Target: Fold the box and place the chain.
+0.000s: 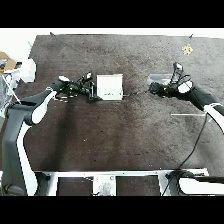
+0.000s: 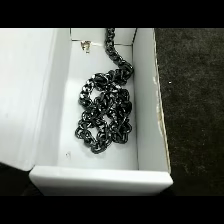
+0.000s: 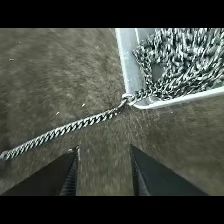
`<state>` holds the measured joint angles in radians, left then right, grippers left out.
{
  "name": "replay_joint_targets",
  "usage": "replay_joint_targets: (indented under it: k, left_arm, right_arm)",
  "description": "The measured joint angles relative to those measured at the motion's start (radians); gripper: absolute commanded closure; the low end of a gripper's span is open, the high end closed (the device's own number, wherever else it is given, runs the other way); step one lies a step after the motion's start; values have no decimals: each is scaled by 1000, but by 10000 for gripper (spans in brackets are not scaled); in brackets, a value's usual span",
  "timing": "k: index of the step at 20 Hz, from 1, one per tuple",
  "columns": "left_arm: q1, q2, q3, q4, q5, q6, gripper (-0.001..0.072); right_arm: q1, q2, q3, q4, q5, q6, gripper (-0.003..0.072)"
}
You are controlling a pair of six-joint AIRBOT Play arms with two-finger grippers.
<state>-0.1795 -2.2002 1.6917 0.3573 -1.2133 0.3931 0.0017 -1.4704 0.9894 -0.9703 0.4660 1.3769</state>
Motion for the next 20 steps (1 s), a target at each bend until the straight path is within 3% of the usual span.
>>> replay_joint_targets:
  k: [9,10,11,13,17,20]
  left_arm:
    - [0,0,0,0,1,0,422]
    - [0,0,0,0,1,0,422]
    - [0,0,0,0,0,0,422]
    - [0,0,0,0,0,0,422]
    - [0,0,0,0,0,0,422]
    - [0,0,0,0,0,0,422]
  right_arm:
    - [55,-181,45,164,-177,-52,311]
    - [55,-186,46,170,-192,-48,376]
    - [55,-189,47,171,-200,-41,508]
    - [53,-195,47,179,-212,-32,685]
    - [78,-145,48,192,-187,-23,686]
    - [126,-10,49,172,-141,-30,686]
